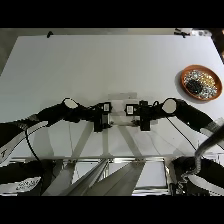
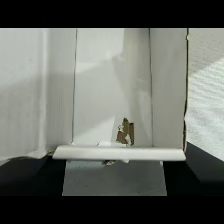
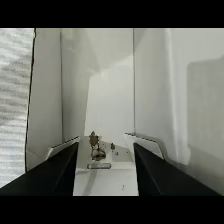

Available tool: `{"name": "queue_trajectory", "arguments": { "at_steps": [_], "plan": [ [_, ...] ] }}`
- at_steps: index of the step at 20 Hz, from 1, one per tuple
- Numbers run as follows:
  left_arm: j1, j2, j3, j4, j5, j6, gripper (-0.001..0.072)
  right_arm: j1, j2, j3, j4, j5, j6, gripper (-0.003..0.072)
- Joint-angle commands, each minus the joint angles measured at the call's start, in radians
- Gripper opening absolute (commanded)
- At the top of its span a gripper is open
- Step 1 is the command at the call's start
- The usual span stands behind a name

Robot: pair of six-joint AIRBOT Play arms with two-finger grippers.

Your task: Fold the box and place the chain.

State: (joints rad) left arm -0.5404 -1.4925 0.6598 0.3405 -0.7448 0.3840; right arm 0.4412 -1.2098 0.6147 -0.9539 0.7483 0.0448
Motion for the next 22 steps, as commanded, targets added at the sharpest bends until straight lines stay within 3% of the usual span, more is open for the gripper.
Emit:
{"name": "queue_trajectory", "arguments": {
  "at_steps": [1, 5, 8, 11, 12, 13, 14, 15, 19, 22],
  "plan": [
    [0.000, 0.000, 0.000, 0.000, 0.000, 0.000, 0.0208, 0.002, -0.008, 0.000, -0.003, -0.003, 0.007, 0.0444],
    [0.000, 0.000, 0.000, 0.000, 0.000, 0.000, 0.0208, 0.001, 0.023, 0.000, -0.010, -0.002, 0.044, 0.0437],
    [0.000, 0.000, 0.000, 0.000, 0.000, 0.000, 0.0208, -0.046, 0.137, 0.000, -0.015, 0.020, 0.147, 0.0436],
    [0.000, 0.000, 0.000, 0.000, 0.000, 0.000, 0.0208, -0.124, 0.270, 0.000, -0.014, 0.118, 0.339, 0.0412],
    [0.000, 0.000, 0.000, 0.000, 0.000, 0.000, 0.0208, -0.154, 0.307, 0.000, -0.018, 0.167, 0.406, 0.0360],
    [0.000, 0.000, 0.000, 0.000, 0.000, 0.000, 0.0208, -0.189, 0.341, 0.000, -0.024, 0.219, 0.459, 0.0253],
    [0.000, 0.000, 0.000, 0.000, 0.000, 0.000, 0.0208, -0.230, 0.371, 0.000, -0.039, 0.275, 0.520, 0.0040],
    [0.000, 0.000, 0.000, 0.000, 0.000, 0.000, 0.0208, -0.276, 0.393, 0.000, -0.062, 0.323, 0.600, 0.0009],
    [0.000, 0.000, 0.000, 0.000, 0.000, 0.000, 0.0208, -0.456, 0.405, 0.000, -0.223, 0.440, 1.089, 0.0009],
    [0.000, 0.000, 0.000, 0.000, 0.000, 0.000, 0.0208, -0.545, 0.402, -0.024, -0.258, 0.421, 1.217, 0.0009]
  ]
}}
